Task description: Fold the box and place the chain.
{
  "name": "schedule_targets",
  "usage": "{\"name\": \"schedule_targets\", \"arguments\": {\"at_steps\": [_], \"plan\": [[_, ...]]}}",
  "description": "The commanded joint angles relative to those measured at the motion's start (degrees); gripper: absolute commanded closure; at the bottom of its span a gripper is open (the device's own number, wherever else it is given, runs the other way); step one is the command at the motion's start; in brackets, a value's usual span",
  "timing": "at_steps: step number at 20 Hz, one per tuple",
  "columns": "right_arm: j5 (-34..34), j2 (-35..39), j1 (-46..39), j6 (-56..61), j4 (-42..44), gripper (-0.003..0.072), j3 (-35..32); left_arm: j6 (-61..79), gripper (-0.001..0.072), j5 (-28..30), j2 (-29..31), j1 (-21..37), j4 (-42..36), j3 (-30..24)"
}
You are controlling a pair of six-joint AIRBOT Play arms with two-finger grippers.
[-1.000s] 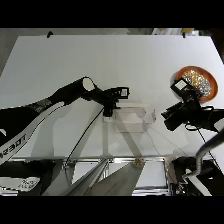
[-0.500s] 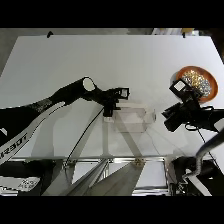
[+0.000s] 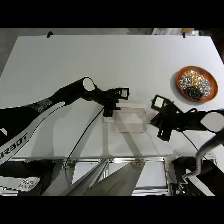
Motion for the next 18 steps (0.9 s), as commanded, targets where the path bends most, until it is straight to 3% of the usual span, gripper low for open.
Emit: {"name": "schedule_targets", "arguments": {"at_steps": [1,4,6,13,18], "plan": [[-0.4,-5.5,4.9,-7.7,-2.1,0.0292,-0.9,0.0,0.0693,0.0,0.0,0.0,0.0,0.0],[-4.0,-7.0,5.6,-7.7,-3.8,0.0078,-1.7,0.0,0.0693,0.0,0.0,0.0,0.0,0.0],[-9.3,-6.1,6.9,-10.5,-4.9,0.0038,-4.3,0.0,0.0693,0.0,0.0,0.0,0.0,0.0],[-27.8,-4.2,13.7,-12.0,-6.3,0.0015,-14.3,0.0,0.0693,0.0,0.0,0.0,0.0,0.0],[-32.1,-4.2,13.6,-12.0,-7.6,0.0016,-14.8,0.0,0.0693,0.0,0.0,0.0,0.0,0.0]]}}
